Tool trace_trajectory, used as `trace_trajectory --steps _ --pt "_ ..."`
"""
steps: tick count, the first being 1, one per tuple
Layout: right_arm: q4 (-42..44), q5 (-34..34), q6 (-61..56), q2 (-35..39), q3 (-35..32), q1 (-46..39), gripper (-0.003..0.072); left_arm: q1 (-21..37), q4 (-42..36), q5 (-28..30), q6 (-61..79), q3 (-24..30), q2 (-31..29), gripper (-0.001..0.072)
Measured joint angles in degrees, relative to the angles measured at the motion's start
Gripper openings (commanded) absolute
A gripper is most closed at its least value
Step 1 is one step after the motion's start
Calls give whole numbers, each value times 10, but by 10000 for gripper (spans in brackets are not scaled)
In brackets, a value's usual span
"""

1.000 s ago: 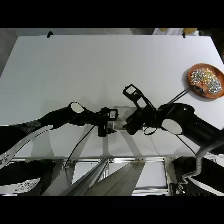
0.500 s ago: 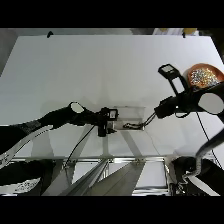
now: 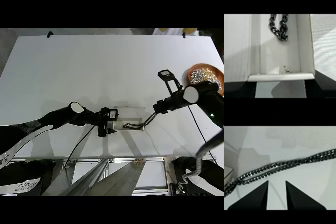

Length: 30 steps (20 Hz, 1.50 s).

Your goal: Fold the box and place the chain.

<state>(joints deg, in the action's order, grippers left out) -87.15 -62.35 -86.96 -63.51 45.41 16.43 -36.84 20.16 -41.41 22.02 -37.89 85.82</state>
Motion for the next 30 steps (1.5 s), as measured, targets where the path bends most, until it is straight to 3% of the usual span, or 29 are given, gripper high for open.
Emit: trace_trajectory --steps 10,27,29,30 --pt "5 43 -2 -96 -7 -2 293 0 0 0 0 0 0 275" --pt "8 64 -37 -114 -8 -2 251 0 0 0 0 0 0 275" --pt "8 64 -42 -118 -8 -1 153 0 0 0 0 0 0 275" --pt "8 63 -44 -118 -8 -1 147 0 0 0 0 0 0 275"
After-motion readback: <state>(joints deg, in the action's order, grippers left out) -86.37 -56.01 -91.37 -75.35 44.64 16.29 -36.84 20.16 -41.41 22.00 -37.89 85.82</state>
